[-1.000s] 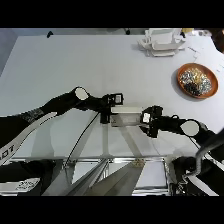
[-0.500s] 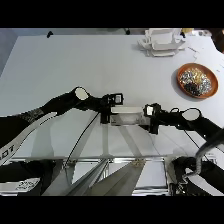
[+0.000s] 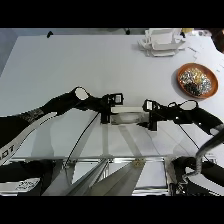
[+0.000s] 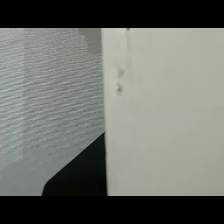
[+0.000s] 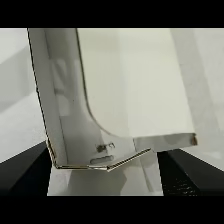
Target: Fold the box and place the chain.
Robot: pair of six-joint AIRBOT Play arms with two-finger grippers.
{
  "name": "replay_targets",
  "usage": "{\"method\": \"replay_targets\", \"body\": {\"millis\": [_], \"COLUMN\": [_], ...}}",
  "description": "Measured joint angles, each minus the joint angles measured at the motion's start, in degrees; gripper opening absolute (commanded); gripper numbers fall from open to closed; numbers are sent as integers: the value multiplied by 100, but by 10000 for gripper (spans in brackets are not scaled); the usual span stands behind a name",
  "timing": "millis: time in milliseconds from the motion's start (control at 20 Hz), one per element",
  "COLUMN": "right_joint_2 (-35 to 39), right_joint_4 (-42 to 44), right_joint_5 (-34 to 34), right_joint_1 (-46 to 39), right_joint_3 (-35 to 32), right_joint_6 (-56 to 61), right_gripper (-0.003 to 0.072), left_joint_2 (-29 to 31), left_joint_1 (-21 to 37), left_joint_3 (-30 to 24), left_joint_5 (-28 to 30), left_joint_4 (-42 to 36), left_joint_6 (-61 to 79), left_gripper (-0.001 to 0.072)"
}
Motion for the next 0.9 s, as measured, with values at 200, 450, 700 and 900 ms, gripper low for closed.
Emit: {"method": "replay_targets", "body": {"millis": [200, 450, 700, 900], "right_joint_2": [-260, -437, -476, -501], "right_joint_4": [83, 96, 201, 291], "right_joint_5": [116, 160, 168, 164], "right_joint_1": [-9, -9, -9, -9], "right_joint_3": [33, 50, 50, 50], "right_joint_6": [-236, -400, -479, -514], "right_gripper": [687, 656, 656, 615], "left_joint_2": [0, 0, 0, 0], "left_joint_1": [0, 0, 0, 0], "left_joint_3": [0, 2, 0, 0], "left_joint_5": [-2, -2, -2, -2], "left_joint_4": [2, 2, 2, 2], "left_joint_6": [0, 0, 2, 0], "left_gripper": [13, 13, 13, 13]}}
